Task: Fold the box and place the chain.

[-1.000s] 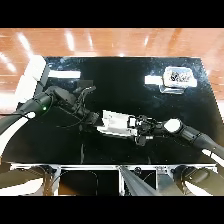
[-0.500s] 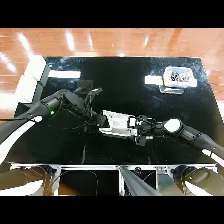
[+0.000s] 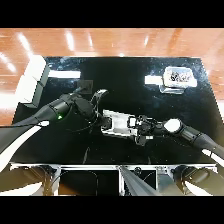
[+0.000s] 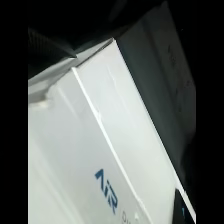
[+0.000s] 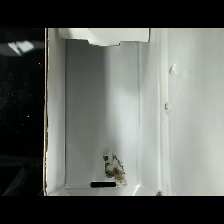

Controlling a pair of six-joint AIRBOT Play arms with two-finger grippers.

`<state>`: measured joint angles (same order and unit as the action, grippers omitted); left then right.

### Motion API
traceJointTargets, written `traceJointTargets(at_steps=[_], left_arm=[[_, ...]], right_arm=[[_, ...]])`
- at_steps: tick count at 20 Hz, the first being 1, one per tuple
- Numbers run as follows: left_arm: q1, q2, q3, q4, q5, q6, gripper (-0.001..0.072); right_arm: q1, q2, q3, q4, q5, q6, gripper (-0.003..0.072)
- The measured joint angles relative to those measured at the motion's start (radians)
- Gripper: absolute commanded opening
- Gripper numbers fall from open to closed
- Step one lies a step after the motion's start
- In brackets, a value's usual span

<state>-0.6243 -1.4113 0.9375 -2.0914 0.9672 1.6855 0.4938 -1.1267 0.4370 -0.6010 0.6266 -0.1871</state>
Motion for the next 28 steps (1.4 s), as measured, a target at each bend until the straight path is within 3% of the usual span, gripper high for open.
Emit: traceJointTargets(at_steps=[4,9,10,11,12,21,23,24,28], left_arm=[[-0.071,0.0,0.026,0.163,-0.006,-0.13,0.0622],[-0.102,0.0,0.034,0.238,-0.009,-0.196,0.0622],[-0.104,0.0,0.035,0.245,-0.008,-0.201,0.0622],[-0.106,0.0,0.036,0.25,-0.01,-0.208,0.0622],[-0.107,0.0,0.036,0.256,-0.01,-0.21,0.0622],[-0.109,0.0,0.036,0.251,-0.01,-0.219,0.0621],[-0.11,0.0,0.036,0.237,-0.014,-0.222,0.0585],[-0.111,0.0,0.036,0.237,-0.018,-0.23,0.0522],[-0.112,-0.001,0.036,0.27,-0.031,-0.31,0.0506]], right_arm=[[0.0,0.0,0.0,0.0,0.001,0.0,0.0584],[0.0,0.0,0.0,-0.001,0.001,0.0,0.0582],[0.0,0.0,0.0,-0.001,0.001,0.0,0.0564],[0.0,0.0,0.0,-0.002,0.001,0.0,0.0433],[0.0,0.0,0.0,-0.001,0.002,0.0,0.0409],[0.0,0.0,0.0,-0.002,0.002,0.0,0.0409],[0.0,0.0,0.0,-0.002,0.002,0.0,0.041],[0.0,0.0,0.0,-0.002,0.002,0.0,0.041],[0.0,0.0,0.0,-0.002,0.002,0.0,0.041]])
